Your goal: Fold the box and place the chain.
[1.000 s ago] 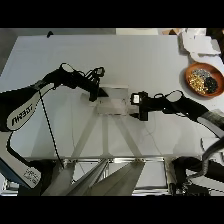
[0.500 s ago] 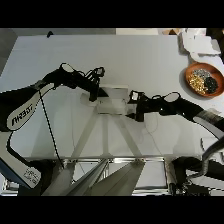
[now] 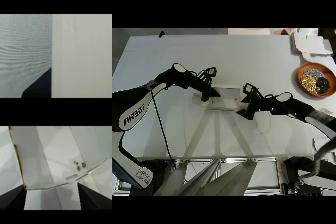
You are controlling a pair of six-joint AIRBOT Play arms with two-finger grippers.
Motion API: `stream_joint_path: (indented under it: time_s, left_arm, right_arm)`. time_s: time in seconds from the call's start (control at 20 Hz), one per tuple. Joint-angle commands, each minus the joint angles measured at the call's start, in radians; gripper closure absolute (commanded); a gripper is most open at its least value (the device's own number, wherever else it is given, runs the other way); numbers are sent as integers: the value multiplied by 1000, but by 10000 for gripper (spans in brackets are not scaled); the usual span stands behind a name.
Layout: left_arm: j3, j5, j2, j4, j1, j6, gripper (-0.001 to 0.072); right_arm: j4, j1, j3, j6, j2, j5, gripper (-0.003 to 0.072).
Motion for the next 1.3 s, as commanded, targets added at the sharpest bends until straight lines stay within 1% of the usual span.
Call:
stream_joint_path:
  time_s: [0.0,0.05,0.3,0.55,0.85,0.95,1.05,1.15,1.25]
  left_arm:
    - [0,0,0,0,0,0,697]
    - [0,0,0,0,0,0,697]
    - [0,0,0,0,0,0,697]
    - [0,0,0,0,0,0,697]
    - [0,0,0,0,0,0,697]
    - [0,0,0,0,0,0,697]
    - [0,0,0,0,0,0,697]
    - [0,0,0,0,0,0,697]
    - [0,0,0,0,0,0,697]
  right_arm:
    - [138,1,0,11,0,-35,-3]
    - [160,1,0,-4,-1,-47,-3]
    - [156,-2,2,-140,-1,-64,-3]
    - [149,-54,11,-224,-2,-56,-3]
    - [141,-63,27,-346,-5,-23,-3]
    - [132,-80,42,-351,-19,20,-3]
    - [92,-92,68,-351,-47,66,-3]
    - [88,-93,98,-351,-81,87,-3]
    - [75,-93,138,-351,-122,137,-3]
